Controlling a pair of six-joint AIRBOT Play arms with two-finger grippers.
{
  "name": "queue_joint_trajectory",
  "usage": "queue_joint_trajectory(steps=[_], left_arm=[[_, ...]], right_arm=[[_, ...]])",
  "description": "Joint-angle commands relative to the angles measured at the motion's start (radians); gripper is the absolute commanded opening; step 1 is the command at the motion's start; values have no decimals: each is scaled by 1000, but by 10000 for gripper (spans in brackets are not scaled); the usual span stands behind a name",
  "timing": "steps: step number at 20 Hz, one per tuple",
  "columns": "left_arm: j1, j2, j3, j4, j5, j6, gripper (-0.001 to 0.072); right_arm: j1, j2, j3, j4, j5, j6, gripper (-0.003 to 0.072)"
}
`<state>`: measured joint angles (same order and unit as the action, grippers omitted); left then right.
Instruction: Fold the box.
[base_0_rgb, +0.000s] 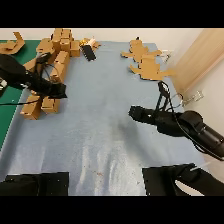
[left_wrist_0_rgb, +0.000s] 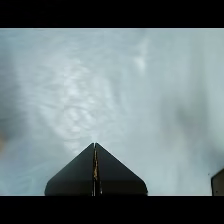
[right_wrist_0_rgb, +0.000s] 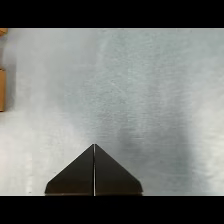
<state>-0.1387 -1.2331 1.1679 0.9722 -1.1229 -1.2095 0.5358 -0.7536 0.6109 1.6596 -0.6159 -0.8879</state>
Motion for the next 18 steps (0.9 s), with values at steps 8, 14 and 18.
queue_joint_trajectory(steps=[8, 14, 18], left_arm=[[-504, -2, -43, 251, 248, -272, 11], [-497, -1, -43, 258, 225, -276, 12], [-497, -2, -43, 258, 225, -276, 12]], right_arm=[[-40, -476, 418, 77, -404, -364, 5], [-40, -490, 418, 87, -422, -361, 5], [-40, -490, 418, 87, -422, -361, 5]])
